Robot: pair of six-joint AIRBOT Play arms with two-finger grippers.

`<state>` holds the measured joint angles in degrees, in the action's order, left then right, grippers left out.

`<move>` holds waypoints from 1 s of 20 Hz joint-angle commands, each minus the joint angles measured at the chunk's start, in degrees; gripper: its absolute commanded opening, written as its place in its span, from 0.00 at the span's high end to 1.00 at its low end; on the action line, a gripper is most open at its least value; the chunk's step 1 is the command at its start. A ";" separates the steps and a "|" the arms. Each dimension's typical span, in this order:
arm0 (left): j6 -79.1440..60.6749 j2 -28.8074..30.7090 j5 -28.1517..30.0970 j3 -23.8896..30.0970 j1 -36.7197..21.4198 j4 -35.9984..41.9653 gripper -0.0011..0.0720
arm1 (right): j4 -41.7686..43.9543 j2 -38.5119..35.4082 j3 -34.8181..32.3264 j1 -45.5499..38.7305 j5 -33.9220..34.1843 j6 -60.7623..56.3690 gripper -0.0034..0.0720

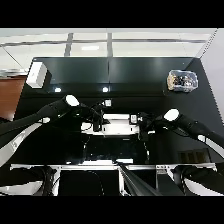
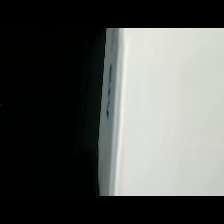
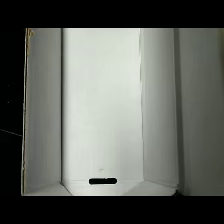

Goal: Fold the box and place the chain.

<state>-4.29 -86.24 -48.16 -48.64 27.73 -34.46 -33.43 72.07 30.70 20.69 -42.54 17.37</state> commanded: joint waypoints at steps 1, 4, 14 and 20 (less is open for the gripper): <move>0.00 0.00 -0.02 -0.04 -0.02 -0.02 0.95 | -0.68 0.02 0.02 0.13 0.57 -0.42 0.19; 0.00 0.15 -0.85 -0.04 -0.04 -0.15 0.95 | -0.68 0.02 0.02 0.13 0.57 -0.42 0.25; 32.68 16.72 -17.25 -0.02 -3.91 -29.27 0.06 | -0.92 0.02 0.00 0.13 0.15 -0.22 0.66; 42.60 16.90 -29.86 2.27 -7.34 -7.82 0.95 | -0.92 0.02 0.00 0.11 0.66 -0.24 0.66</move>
